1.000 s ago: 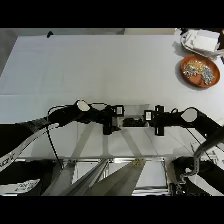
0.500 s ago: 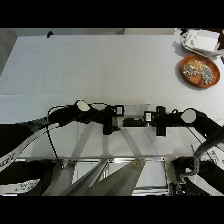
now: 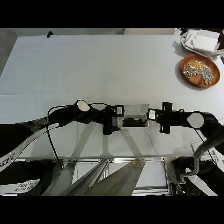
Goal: Fold the box and place the chain.
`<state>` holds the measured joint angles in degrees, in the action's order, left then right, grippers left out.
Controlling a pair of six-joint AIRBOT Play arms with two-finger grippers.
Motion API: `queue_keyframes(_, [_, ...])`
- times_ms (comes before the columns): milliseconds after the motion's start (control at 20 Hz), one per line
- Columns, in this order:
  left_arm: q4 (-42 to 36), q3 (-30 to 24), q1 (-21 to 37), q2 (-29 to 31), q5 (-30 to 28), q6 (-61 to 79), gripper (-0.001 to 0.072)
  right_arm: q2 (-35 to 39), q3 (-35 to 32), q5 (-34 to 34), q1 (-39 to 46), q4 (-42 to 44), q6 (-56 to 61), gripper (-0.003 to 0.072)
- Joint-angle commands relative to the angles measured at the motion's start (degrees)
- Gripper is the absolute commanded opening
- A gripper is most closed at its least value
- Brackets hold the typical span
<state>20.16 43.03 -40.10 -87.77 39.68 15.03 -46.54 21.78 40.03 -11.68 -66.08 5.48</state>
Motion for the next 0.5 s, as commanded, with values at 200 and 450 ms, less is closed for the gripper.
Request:
queue_keyframes(200, [0.02, -0.02, 0.0, 0.04, -0.02, 0.0, 0.0314, 10.01, 0.0, 1.46, -0.04, 18.78, 8.41, 0.0009])
queue_keyframes(450, [0.02, -0.02, 0.0, 0.04, -0.02, 0.0, 0.0314, 4.37, 0.0, 5.2, -1.2, 30.14, 8.17, 0.001])
